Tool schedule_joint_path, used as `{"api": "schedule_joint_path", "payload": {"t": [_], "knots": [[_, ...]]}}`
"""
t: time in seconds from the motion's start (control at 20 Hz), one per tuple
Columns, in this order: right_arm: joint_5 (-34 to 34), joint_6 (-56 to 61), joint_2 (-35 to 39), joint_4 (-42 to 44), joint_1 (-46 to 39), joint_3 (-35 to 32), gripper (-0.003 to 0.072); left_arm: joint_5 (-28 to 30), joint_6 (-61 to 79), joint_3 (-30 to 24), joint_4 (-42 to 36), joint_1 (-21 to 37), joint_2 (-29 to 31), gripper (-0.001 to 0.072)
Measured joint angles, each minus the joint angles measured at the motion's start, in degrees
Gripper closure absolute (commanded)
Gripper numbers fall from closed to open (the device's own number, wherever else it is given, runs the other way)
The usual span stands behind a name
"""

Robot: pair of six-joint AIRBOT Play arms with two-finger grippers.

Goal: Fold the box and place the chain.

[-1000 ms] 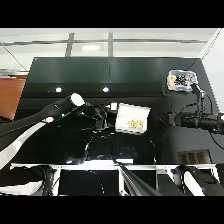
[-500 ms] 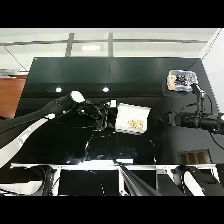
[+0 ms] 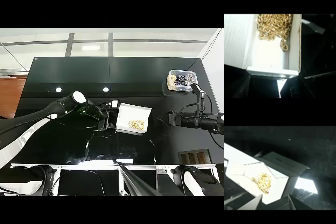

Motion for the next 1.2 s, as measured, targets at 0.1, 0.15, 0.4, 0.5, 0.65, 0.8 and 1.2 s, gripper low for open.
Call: {"api": "schedule_joint_path", "payload": {"t": [0.1,0.15,0.4,0.5,0.65,0.8,1.2], "knots": [[0.0,0.0,0.0,0.0,0.0,0.0,0.0318,0.7,0.0,0.3,0.0,0.0,0.0,0.0006],[0.0,0.0,0.0,0.0,0.0,0.0,0.0318,0.8,0.0,0.5,0.0,0.0,-0.2,0.0005],[0.3,0.0,0.0,0.0,0.0,0.0,0.0319,0.0,0.0,0.8,0.0,0.0,-0.5,0.0005],[0.4,0.0,0.0,0.0,0.0,0.0,0.0319,-0.1,0.0,1.0,0.1,-0.1,-0.6,0.0006],[0.5,0.0,0.0,0.0,0.0,0.0,0.0318,-0.2,-0.3,1.1,0.1,-0.1,-0.6,0.0005],[0.5,0.0,0.0,0.0,0.0,0.0,0.0319,-1.0,-0.9,1.2,0.1,-0.2,-0.6,0.0005],[0.5,0.0,0.0,0.0,0.0,0.0,0.0318,-2.6,-2.7,1.2,0.6,-0.8,-0.6,0.0005]]}}
